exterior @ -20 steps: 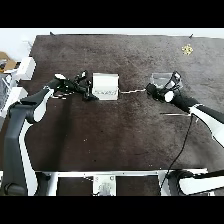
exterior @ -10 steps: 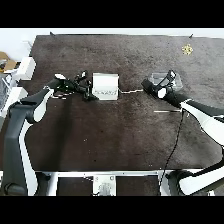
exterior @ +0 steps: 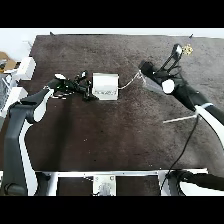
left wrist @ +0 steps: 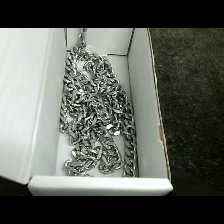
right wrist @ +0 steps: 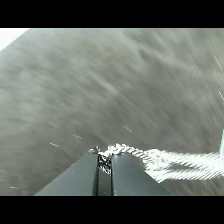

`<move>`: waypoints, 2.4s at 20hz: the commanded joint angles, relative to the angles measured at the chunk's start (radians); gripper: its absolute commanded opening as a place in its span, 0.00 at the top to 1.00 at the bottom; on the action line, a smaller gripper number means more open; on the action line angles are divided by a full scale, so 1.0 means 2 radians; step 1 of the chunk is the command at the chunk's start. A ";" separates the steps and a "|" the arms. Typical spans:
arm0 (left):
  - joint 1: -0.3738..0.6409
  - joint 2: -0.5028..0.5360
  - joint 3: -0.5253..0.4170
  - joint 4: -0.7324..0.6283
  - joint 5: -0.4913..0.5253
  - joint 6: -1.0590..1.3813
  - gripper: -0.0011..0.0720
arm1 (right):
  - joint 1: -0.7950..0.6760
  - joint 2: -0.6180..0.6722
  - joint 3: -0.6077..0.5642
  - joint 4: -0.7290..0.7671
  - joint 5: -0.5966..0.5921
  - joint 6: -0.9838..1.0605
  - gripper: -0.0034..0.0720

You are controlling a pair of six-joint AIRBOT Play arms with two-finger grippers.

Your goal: Fold the box and place the chain.

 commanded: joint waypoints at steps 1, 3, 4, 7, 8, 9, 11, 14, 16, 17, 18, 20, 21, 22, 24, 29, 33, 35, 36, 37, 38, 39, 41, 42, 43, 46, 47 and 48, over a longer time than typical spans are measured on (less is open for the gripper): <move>0.000 0.000 0.000 0.000 0.000 0.000 0.52 | 0.008 0.061 0.000 -0.051 0.005 0.000 0.95; 0.000 0.000 0.000 0.000 0.000 0.000 0.52 | 0.008 0.067 0.001 -0.051 0.001 0.001 0.95; 0.000 0.000 0.000 0.000 0.000 0.000 0.52 | 0.011 0.067 0.001 -0.051 0.000 0.000 0.95; 0.000 0.000 0.000 0.000 0.000 0.000 0.52 | 0.011 0.066 0.000 -0.055 0.010 0.000 0.95; 0.000 0.000 0.000 0.000 0.000 0.000 0.52 | 0.011 0.065 0.000 -0.061 0.019 0.000 0.95; 0.000 0.000 0.000 0.000 0.000 0.000 0.52 | 0.011 0.062 0.000 -0.070 0.037 0.000 0.95; 0.000 0.000 0.000 0.000 0.000 0.000 0.52 | 0.012 0.047 0.000 -0.069 0.075 0.001 0.95; 0.000 0.000 0.000 0.000 0.000 0.000 0.52 | 0.023 0.035 0.000 -0.066 0.088 0.000 0.95; 0.000 0.000 0.000 0.000 0.000 0.000 0.52 | 0.033 0.043 0.000 -0.065 0.064 0.000 0.95; 0.000 0.000 0.000 0.000 0.000 0.000 0.52 | 0.037 0.051 0.000 -0.066 0.051 0.000 0.95; 0.000 0.000 0.000 0.000 0.000 0.000 0.52 | 0.041 0.058 0.000 -0.066 0.040 0.000 0.95; 0.000 0.000 0.000 0.000 0.000 0.000 0.52 | 0.048 0.072 0.001 -0.065 0.028 0.001 0.95; 0.000 0.000 0.000 0.000 0.000 0.000 0.52 | 0.056 0.078 0.001 -0.065 0.019 0.001 0.95; 0.000 0.000 0.000 0.000 0.000 0.000 0.52 | 0.065 0.081 0.002 -0.065 0.008 0.001 0.95; 0.000 0.000 0.000 0.000 0.000 0.000 0.52 | 0.086 0.081 0.011 -0.065 -0.003 0.001 0.95; 0.000 0.000 0.000 0.000 0.000 0.000 0.52 | 0.124 0.071 0.017 -0.062 -0.067 0.003 0.95; 0.000 0.000 0.000 0.000 0.000 0.000 0.52 | 0.142 0.017 0.018 -0.029 -0.102 0.006 0.95; 0.000 0.000 0.000 0.000 0.000 0.000 0.52 | 0.153 -0.011 0.018 -0.014 -0.108 0.006 0.95; 0.000 0.000 0.000 0.000 0.000 0.000 0.52 | 0.157 -0.024 0.018 -0.012 -0.107 0.011 0.95; 0.000 0.000 0.000 0.000 0.000 0.000 0.52 | 0.161 -0.034 0.018 -0.012 -0.107 0.014 0.95; 0.000 0.000 0.000 0.000 0.000 0.000 0.52 | 0.164 -0.044 0.018 -0.013 -0.104 0.014 0.95; 0.000 0.000 0.000 0.000 0.000 0.000 0.52 | 0.166 -0.051 0.018 -0.013 -0.101 0.016 0.95; 0.000 0.000 0.000 0.000 0.000 0.000 0.52 | 0.167 -0.061 0.017 -0.013 -0.092 0.016 0.95; 0.000 0.000 0.000 0.000 0.000 0.000 0.52 | 0.167 -0.064 0.017 -0.013 -0.084 0.016 0.95; 0.000 0.000 0.000 0.000 0.000 0.000 0.52 | 0.167 -0.065 0.018 -0.013 -0.078 0.015 0.90; 0.000 0.000 0.000 0.000 0.000 0.000 0.52 | 0.163 -0.061 0.020 -0.044 -0.071 0.006 0.70; 0.000 0.000 0.000 0.000 0.000 0.000 0.52 | 0.157 -0.058 0.028 -0.064 -0.053 0.006 0.70; 0.000 0.000 0.000 0.000 0.000 0.000 0.52 | 0.149 -0.057 0.041 -0.083 -0.025 0.004 0.70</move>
